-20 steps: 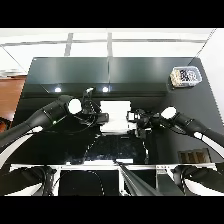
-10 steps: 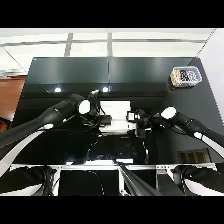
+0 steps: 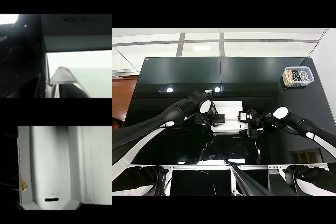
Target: Fold the box and place the chain.
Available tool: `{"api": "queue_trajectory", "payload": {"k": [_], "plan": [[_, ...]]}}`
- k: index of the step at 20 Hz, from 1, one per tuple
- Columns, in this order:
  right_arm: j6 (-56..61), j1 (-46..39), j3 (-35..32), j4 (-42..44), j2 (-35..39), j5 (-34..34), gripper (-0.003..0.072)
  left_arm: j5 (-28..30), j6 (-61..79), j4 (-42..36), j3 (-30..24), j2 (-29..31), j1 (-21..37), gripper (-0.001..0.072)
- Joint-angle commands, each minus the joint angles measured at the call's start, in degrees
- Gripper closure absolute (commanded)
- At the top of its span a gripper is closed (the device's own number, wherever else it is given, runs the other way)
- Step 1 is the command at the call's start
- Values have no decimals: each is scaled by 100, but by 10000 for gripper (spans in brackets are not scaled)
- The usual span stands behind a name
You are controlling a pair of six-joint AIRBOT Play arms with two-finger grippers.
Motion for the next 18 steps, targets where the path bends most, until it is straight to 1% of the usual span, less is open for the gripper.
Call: {"api": "queue_trajectory", "payload": {"k": [1, 3, 6, 7, 8, 13, 14, 15, 16, 17, 18], "plan": [[2, 4, 2, 0, -4, 4, 522, 55, -330, 149, 20, -28, -160, 441], [2, 4, 2, 0, -4, 4, 523, 179, -369, 127, 20, -28, -175, 441], [2, 4, 2, 0, -4, 4, 522, 175, -455, 129, 20, -28, -146, 442], [2, 4, 2, 0, -4, 4, 522, 160, -498, 127, 20, -28, -142, 543], [2, 4, 2, 0, -4, 4, 523, 168, -496, 127, 20, -28, -140, 673], [2, 4, 2, 0, -4, 4, 523, 168, -496, 125, 20, -28, -138, 679], [2, 4, 2, 0, -4, 4, 523, 146, -496, 101, 20, -28, -138, 652], [2, 4, 2, 0, -4, 2, 523, 146, -505, 70, 22, -28, -138, 480], [2, 4, 2, 0, -4, 4, 523, 146, -551, 52, 22, -28, -138, 293], [4, 4, 2, 0, -4, 4, 523, 146, -560, 44, 22, -28, -138, 240], [4, 4, 2, 0, -4, 4, 522, 146, -560, 52, 22, -28, -138, 240]]}}
